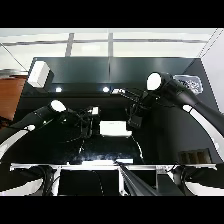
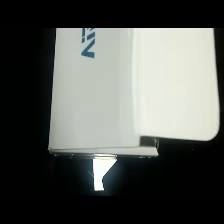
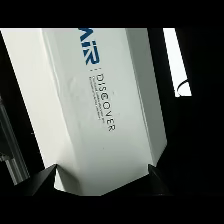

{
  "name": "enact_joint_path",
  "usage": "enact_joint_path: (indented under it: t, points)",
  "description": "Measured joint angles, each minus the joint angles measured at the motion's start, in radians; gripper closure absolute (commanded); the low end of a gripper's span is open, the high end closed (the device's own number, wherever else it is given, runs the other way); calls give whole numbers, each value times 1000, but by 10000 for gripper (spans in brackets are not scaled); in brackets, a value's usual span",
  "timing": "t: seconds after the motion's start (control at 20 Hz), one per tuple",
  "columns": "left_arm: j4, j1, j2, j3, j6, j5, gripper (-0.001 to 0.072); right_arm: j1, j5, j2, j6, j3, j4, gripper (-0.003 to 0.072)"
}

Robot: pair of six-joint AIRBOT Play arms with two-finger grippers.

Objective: Fold the box and place the chain.

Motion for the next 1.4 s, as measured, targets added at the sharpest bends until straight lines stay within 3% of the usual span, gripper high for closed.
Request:
enact_joint_path:
  t: [0.05,0.2,0.3,0.9,1.2,1.35,1.4]
  points:
    - [0,0,0,0,0,0,275,5,-5,0,2,0,-10,83]
    - [0,0,0,0,0,1,275,14,-13,0,8,0,-30,153]
    - [0,0,0,0,0,2,275,17,-19,1,10,0,-36,260]
    - [-1,0,0,0,0,2,275,19,-23,37,27,1,-45,261]
    - [-1,0,0,0,1,2,275,19,-24,40,32,1,-44,382]
    - [-1,0,0,0,1,2,275,19,-24,40,32,1,-45,403]
    - [-1,0,0,0,1,2,275,19,-24,40,32,1,-45,495]
